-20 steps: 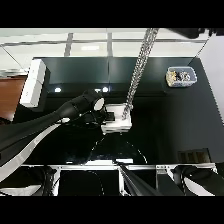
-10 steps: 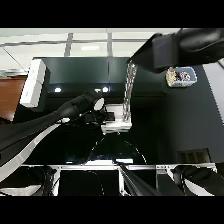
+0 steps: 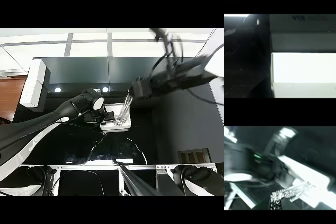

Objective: Fold the box and place the chain.

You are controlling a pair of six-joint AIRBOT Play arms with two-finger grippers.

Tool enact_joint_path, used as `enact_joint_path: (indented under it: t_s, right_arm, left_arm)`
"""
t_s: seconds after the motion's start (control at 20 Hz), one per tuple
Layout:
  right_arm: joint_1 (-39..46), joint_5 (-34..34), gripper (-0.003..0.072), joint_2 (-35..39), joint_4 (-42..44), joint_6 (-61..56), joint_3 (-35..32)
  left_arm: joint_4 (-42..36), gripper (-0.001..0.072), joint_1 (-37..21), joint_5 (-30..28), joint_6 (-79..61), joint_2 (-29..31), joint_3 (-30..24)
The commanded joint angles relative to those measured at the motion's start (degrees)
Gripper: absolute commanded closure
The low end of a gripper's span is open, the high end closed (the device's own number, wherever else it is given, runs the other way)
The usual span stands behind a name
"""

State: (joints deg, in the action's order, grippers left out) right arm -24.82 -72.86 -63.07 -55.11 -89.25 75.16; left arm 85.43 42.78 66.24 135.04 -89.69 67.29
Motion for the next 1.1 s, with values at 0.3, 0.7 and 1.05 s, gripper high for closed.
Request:
enact_joint_path:
  t_s: [0.3, 0.7, 1.05]
  right_arm:
    - [-3.8, 17.1, 0.0674, -1.5, 6.9, -0.5, -18.2]
    - [-3.4, 16.5, 0.0285, -3.5, 1.6, -0.5, -18.1]
    - [10.4, 7.4, 0.0285, 5.1, -8.1, 0.4, -18.2]
  left_arm:
    - [-0.7, 0.0683, -0.5, -0.2, 0.0, 0.0, 0.0]
    - [-0.7, 0.0683, -0.5, -0.2, 0.0, 0.0, 0.0]
    - [-3.5, 0.0581, -0.7, 1.4, -6.3, 0.0, 0.5]
